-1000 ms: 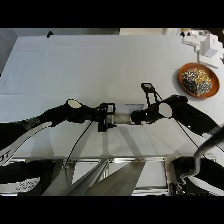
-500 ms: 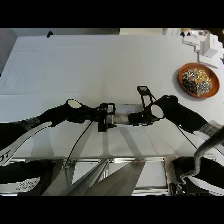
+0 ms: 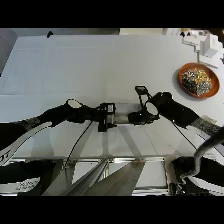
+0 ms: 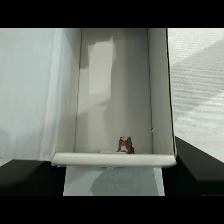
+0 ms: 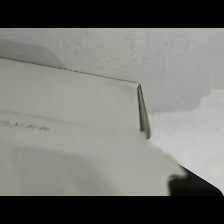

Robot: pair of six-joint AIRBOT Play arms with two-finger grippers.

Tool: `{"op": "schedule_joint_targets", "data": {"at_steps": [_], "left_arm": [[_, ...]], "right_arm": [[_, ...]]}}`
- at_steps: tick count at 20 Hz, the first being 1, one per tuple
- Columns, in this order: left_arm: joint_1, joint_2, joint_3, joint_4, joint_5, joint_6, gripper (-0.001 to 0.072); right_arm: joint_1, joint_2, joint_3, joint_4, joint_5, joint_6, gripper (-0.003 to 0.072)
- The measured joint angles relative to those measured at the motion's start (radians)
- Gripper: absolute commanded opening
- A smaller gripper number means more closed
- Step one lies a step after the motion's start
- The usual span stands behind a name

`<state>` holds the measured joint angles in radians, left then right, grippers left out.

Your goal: Fold the box and place the chain.

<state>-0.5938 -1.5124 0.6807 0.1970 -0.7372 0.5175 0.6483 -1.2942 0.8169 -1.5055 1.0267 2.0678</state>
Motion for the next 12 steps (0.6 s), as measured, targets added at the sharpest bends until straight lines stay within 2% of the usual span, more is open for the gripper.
{"op": "schedule_joint_targets", "data": {"at_steps": [4,6,7,10,11,12], "left_arm": [[0.0,0.0,0.0,0.001,0.0,0.002,0.0254],[0.0,0.0,0.0,0.001,0.0,0.002,0.0254],[0.0,0.0,0.0,0.0,0.0,-0.004,0.0254],[0.0,0.0,0.0,0.0,-0.001,-0.002,0.0254],[0.0,0.0,0.0,0.0,0.0,0.0,0.0254],[0.0,0.0,0.0,0.002,0.0,0.004,0.0254]], "right_arm": [[0.0,-0.011,0.005,-0.01,0.008,0.001,0.0167],[0.002,-0.02,0.005,-0.014,0.016,0.001,0.0033],[0.004,-0.023,0.006,-0.013,0.016,0.012,0.0015],[0.012,-0.031,0.007,-0.012,0.017,0.008,0.0038],[0.015,-0.035,0.007,-0.014,0.015,0.0,0.0187],[0.019,-0.044,0.005,-0.009,0.004,-0.005,0.025]]}}
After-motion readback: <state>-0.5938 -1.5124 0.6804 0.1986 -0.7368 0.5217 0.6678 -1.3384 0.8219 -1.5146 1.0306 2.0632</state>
